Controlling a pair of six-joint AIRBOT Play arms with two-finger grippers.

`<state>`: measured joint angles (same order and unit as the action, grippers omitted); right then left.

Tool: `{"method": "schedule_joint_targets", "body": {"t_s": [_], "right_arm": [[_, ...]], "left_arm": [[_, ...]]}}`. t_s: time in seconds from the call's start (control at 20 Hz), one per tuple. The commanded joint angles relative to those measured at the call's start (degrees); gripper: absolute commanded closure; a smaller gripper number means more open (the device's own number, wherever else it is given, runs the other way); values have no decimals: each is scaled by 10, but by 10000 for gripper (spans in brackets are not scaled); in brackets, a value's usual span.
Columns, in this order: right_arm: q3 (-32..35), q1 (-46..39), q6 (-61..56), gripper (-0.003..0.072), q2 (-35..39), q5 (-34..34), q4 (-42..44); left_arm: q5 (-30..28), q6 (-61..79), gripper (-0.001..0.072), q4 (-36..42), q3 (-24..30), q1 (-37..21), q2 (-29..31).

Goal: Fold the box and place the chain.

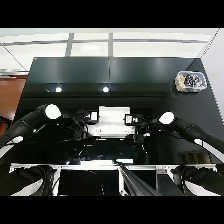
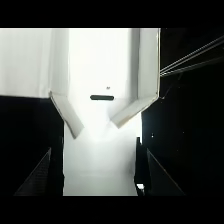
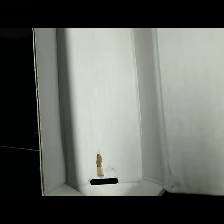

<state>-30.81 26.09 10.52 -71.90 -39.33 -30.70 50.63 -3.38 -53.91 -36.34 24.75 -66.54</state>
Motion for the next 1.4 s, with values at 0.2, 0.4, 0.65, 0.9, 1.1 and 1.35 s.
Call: {"method": "schedule_joint_targets", "body": {"t_s": [0.2, 0.4, 0.65, 0.9, 1.1, 1.35], "right_arm": [[0, 0, 0, 240, 0, 0, 0], [0, 0, 0, 241, 0, 0, 0], [0, 0, 0, 241, 0, 0, 0], [0, 0, 0, 241, 0, 0, 0], [0, 0, 0, 241, 0, 0, 0], [0, 0, 0, 241, 0, 0, 0]], "left_arm": [[0, 34, 360, 89, -1, 6, -14], [-3, 35, 535, 90, -1, 8, -14], [-13, 34, 536, 134, -1, 35, -31], [-19, 34, 535, 165, 0, 37, -48], [-36, 34, 551, 165, 0, 37, -48], [-40, 34, 461, 153, -1, 37, -47]]}}
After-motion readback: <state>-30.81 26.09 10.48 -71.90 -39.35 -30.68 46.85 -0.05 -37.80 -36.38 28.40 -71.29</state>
